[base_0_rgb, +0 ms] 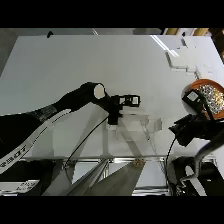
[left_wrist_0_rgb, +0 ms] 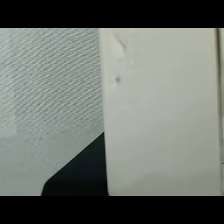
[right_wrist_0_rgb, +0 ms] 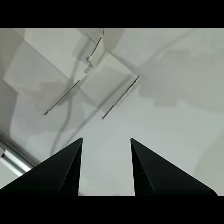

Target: Fold the box and place the chain.

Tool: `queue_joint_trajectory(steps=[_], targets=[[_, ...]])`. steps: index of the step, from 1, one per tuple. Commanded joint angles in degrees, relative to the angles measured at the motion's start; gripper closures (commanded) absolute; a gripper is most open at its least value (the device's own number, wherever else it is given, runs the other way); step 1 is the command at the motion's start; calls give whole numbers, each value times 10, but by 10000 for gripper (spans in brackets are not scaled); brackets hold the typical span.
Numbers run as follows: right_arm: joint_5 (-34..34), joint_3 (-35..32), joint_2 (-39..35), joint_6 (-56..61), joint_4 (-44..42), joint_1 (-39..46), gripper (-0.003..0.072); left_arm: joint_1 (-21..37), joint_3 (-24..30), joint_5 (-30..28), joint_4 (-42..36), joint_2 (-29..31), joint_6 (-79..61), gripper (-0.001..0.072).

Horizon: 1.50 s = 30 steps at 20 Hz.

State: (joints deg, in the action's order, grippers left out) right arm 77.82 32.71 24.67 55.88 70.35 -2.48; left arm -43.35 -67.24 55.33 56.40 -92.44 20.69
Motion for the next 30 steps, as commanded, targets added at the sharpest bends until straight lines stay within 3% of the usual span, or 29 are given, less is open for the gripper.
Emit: queue_joint_trajectory(steps=[1,3,6,12,25,28,30], targets=[[-8,-4,0,-13,-3,-1,351,-12,0,1,58,6,79,712],[-8,-5,0,-24,-4,-1,351,-19,0,2,89,16,133,713],[-7,-4,0,-24,-5,-1,350,-12,1,0,32,25,97,713],[-7,-4,0,-24,-6,-1,350,-9,33,-44,26,25,52,712],[-9,-4,0,-69,-37,-1,359,-9,32,-29,37,19,51,698],[-10,-4,0,-69,-37,-1,403,-10,32,-17,36,19,51,698],[-11,-5,10,-73,-44,-1,536,-10,32,-17,36,19,51,698]])
